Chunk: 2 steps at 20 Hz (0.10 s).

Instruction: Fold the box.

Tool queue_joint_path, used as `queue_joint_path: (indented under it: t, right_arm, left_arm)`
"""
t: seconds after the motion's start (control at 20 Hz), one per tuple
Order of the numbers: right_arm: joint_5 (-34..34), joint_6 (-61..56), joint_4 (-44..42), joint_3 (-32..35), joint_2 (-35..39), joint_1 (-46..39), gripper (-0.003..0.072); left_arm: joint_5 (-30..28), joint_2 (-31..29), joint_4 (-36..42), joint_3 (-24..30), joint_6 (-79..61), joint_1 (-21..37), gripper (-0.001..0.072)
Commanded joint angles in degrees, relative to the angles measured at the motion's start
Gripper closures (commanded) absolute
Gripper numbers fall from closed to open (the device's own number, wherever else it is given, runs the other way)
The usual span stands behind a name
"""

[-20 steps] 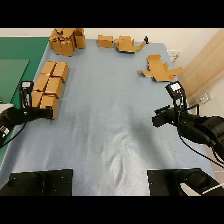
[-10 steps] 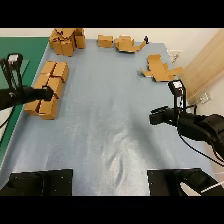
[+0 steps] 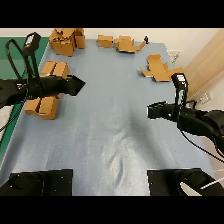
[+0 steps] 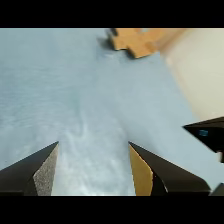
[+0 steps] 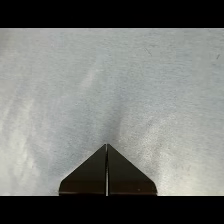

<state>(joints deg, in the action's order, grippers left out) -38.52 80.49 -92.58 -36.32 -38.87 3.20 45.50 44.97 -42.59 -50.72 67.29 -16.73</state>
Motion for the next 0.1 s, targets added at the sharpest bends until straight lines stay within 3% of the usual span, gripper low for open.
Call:
queue_joint_path:
  t: [0.0,0.05]
  right_arm:
    - [0.0,-0.1,-0.2,-0.2,0.0,0.0,0.068]
    - [0.0,-0.1,-0.2,-0.2,0.0,0.0,0.0681]
  left_arm:
    - [-0.8,-0.1,3.3,-0.3,0.2,-3.5,0.0026]
    - [-0.8,-0.1,3.3,-0.3,0.2,-3.6,0.0026]
